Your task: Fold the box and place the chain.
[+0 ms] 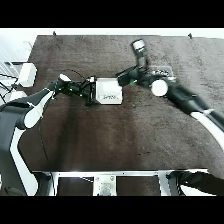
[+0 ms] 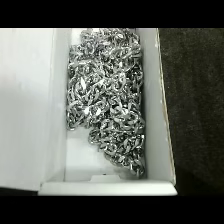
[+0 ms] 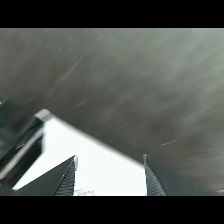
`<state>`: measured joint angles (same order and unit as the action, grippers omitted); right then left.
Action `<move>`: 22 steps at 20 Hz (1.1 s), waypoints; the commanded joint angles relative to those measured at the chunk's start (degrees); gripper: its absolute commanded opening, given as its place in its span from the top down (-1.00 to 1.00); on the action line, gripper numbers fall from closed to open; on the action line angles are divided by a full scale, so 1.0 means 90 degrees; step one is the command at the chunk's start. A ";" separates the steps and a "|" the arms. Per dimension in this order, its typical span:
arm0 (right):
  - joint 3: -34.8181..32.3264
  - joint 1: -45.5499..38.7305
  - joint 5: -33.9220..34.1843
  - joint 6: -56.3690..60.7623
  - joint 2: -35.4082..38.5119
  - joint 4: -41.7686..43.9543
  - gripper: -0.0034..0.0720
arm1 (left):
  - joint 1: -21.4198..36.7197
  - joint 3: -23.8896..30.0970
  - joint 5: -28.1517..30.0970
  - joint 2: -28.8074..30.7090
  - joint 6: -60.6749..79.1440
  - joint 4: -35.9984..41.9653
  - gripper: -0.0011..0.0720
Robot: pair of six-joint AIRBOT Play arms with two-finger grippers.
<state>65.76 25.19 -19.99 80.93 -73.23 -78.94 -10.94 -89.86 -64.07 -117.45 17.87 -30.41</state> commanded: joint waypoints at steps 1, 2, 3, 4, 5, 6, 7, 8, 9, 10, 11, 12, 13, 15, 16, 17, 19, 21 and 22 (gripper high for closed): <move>-0.0010 -0.0872 0.0019 -0.0192 0.0767 -0.0449 -0.40 | 0.0005 0.0000 0.0002 0.0000 0.0000 -0.0002 -0.47; 0.0034 -0.1173 0.0022 -0.0250 0.0726 -0.0444 -0.38 | 0.0005 0.0000 0.0002 0.0000 0.0000 -0.0002 -0.47; 0.0066 -0.1418 0.0022 -0.0500 0.0624 -0.0272 -0.15 | 0.0007 0.0000 0.0002 0.0000 0.0002 -0.0002 -0.47; 0.0119 -0.1622 0.0000 -0.1010 0.0459 0.0211 -0.14 | 0.0005 0.0000 0.0002 0.0000 0.0000 -0.0002 -0.47; 0.0231 -0.1775 -0.0155 -0.1770 0.0245 0.0940 -0.14 | 0.0005 0.0000 0.0002 0.0000 0.0000 -0.0002 -0.47; 0.0364 -0.1882 -0.0401 -0.2669 0.0017 0.1746 -0.13 | 0.0005 0.0000 0.0002 0.0000 0.0000 -0.0002 -0.47; 0.0525 -0.1977 -0.0772 -0.3604 -0.0231 0.2620 -0.09 | 0.0005 0.0000 0.0000 0.0000 0.0000 -0.0002 -0.47; 0.0716 -0.2086 -0.1248 -0.4539 -0.0520 0.3519 -0.07 | 0.0005 0.0000 0.0000 0.0000 0.0000 -0.0002 -0.47; 0.0930 -0.2200 -0.1732 -0.5292 -0.0831 0.4245 -0.02 | 0.0005 0.0000 0.0000 0.0000 0.0000 -0.0002 -0.47; 0.1124 -0.2300 -0.2103 -0.5790 -0.1127 0.4743 0.10 | 0.0005 0.0000 0.0000 0.0000 0.0000 -0.0002 -0.47; 0.1331 -0.2378 -0.2416 -0.6139 -0.1423 0.5112 0.13 | 0.0005 0.0000 0.0000 0.0000 0.0000 -0.0002 -0.47; 0.1586 -0.2419 -0.2752 -0.6414 -0.1756 0.5343 0.13 | 0.0005 0.0000 0.0000 0.0000 0.0000 -0.0002 -0.47; 0.1831 -0.2412 -0.3007 -0.6528 -0.2055 0.5384 0.14 | 0.0005 0.0000 0.0000 0.0000 0.0000 -0.0002 -0.47; 0.2317 -0.2322 -0.3492 -0.6737 -0.2647 0.5382 0.13 | 0.0005 0.0000 0.0002 0.0000 0.0000 0.0000 -0.47; 0.2521 -0.2280 -0.3667 -0.6742 -0.2885 0.5367 0.13 | 0.0007 0.0000 0.0000 0.0000 0.0000 -0.0002 -0.47; 0.2701 -0.2217 -0.3903 -0.6815 -0.3101 0.5372 0.13 | 0.0005 0.0000 0.0000 0.0000 0.0000 0.0000 -0.47; 0.2926 -0.2091 -0.4342 -0.6909 -0.3412 0.5370 0.13 | 0.0005 0.0000 0.0000 0.0000 0.0000 -0.0002 -0.47; 0.2941 -0.1945 -0.4541 -0.7053 -0.3500 0.5302 0.13 | 0.0005 0.0000 0.0000 0.0000 0.0000 -0.0002 -0.47; 0.2941 -0.1870 -0.4634 -0.7053 -0.3504 0.5263 0.13 | 0.0005 0.0000 0.0000 0.0000 0.0000 -0.0002 -0.47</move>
